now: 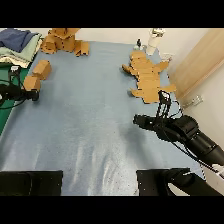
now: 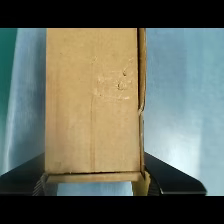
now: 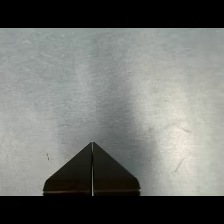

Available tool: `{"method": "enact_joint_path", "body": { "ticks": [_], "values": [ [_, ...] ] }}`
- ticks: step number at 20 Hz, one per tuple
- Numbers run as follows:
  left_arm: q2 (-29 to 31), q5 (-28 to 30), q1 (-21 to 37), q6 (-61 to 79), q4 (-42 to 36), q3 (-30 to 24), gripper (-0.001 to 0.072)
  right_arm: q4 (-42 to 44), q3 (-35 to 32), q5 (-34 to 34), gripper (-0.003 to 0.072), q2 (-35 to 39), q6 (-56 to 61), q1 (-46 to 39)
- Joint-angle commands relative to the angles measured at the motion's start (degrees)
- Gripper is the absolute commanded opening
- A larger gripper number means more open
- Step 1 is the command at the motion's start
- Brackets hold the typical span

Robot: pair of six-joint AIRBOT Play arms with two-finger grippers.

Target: Fold the box.

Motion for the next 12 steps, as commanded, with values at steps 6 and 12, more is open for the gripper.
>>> {"method": "enact_joint_path", "body": {
  "ticks": [6, 12],
  "values": [
    [-15.4, -1.0, -2.6, 1.1, 0.2, 18.2, 0.0591, 0.1, 0.0, 2.1, 0.0003, -2.6, 0.2, 0.0],
    [-22.5, -0.9, -4.0, 2.2, 0.2, 27.4, 0.0593, 0.2, 0.0, 2.6, 0.0003, -3.7, 1.1, 0.0]
  ]
}}
